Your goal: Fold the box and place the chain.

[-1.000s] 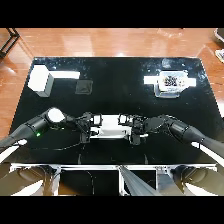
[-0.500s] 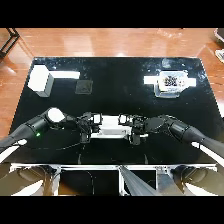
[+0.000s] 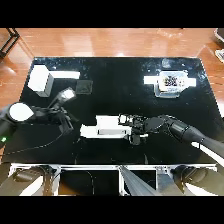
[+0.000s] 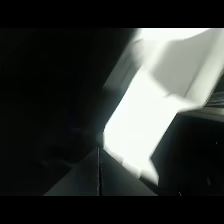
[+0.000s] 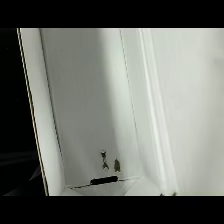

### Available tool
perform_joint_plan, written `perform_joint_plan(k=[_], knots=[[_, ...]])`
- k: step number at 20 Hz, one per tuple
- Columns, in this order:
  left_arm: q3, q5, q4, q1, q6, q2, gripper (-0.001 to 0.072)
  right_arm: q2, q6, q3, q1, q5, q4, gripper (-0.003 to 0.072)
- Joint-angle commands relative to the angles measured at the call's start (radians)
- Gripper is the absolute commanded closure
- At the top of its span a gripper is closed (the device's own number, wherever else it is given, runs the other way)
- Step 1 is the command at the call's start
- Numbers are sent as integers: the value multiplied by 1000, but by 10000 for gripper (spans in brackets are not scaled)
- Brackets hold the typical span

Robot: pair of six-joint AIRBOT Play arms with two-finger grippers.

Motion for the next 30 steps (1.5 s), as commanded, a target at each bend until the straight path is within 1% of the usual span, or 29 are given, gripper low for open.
perform_joint_plan(k=[1, 3, 4, 5, 7, 11, 13, 14, 21, 24, 25, 28, 29, 30], knots=[[-48, -119, 95, 146, -367, 16, 685, 0, 0, 0, 0, 0, -1, 470], [-132, -94, 56, 208, -721, -32, 684, 0, 0, 0, 0, -1, 0, 470], [-166, -94, 17, 233, -814, -64, 683, 0, 0, 0, 0, -1, 0, 470], [-190, -93, -28, 251, -817, -102, 683, 0, 0, 0, 0, -3, 0, 470], [-207, -82, -105, 255, -800, -179, 683, 0, 1, 0, 0, -3, 0, 470], [-205, 26, -364, 198, -579, -302, 683, 0, 1, 0, 0, -3, 0, 470], [-204, 37, -477, 173, -497, -344, 685, 0, 1, 0, 0, -4, 0, 470], [-204, 37, -509, 158, -470, -356, 685, 0, 1, 0, 0, -3, 0, 470], [-203, 79, -524, 46, -465, -360, 685, 0, 1, 0, 0, -2, 0, 470], [-174, 44, -519, 45, -465, -357, 678, 0, 4, 0, 0, -3, 0, 470], [-158, 32, -514, 45, -466, -358, 601, 0, 5, 0, 0, -3, 0, 470], [-107, -19, -507, 46, -466, -358, 282, 0, 7, 0, 0, -3, 0, 470], [-93, -37, -507, 46, -466, -358, 230, 0, 13, 0, 0, -3, 0, 470], [-78, -60, -507, 46, -466, -358, 195, 0, 14, 0, 0, -3, 0, 470]])
